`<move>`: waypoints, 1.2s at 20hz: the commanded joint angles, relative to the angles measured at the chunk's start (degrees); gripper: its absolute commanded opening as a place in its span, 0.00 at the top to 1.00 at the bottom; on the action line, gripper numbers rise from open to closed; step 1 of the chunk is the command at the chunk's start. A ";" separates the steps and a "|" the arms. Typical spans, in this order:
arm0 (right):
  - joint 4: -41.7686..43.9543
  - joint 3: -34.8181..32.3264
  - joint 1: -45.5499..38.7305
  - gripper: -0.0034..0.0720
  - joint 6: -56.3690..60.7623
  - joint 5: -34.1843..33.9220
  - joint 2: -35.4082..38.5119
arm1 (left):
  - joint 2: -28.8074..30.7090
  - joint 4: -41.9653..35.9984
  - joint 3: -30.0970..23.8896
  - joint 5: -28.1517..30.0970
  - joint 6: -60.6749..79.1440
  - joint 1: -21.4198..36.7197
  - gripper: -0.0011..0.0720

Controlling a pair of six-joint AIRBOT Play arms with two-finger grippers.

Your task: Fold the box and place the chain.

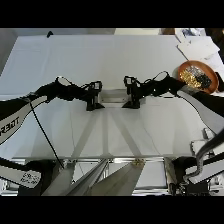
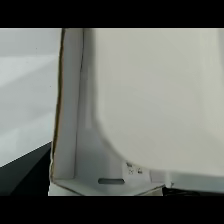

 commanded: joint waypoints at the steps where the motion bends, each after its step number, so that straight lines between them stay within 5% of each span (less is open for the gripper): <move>1: -8.87 0.02 -0.04 0.05 3.34 -0.94 4.57 | 0.02 0.26 0.02 -0.61 0.17 0.02 0.63; 7: -24.59 0.02 -0.02 0.12 18.91 3.32 13.64 | 0.02 0.24 0.02 -0.61 0.17 0.02 0.63; 9: -24.63 0.02 -0.02 0.42 23.82 7.28 15.96 | 0.02 0.24 0.02 -0.61 0.17 0.02 0.63; 11: -21.49 0.02 -0.02 0.94 24.48 11.23 17.66 | 0.02 0.24 0.02 -0.61 0.17 0.02 0.63; 14: -10.05 0.02 0.11 0.94 24.33 8.61 17.88 | 0.02 0.24 0.02 -0.61 0.17 0.02 0.63; 17: -1.73 0.02 1.31 0.95 24.41 -3.67 17.16 | 0.02 0.24 0.02 -0.61 0.17 0.02 0.63; 24: -0.48 0.02 9.29 0.94 32.06 -33.75 7.87 | 0.02 0.24 0.02 -0.61 0.17 0.02 0.63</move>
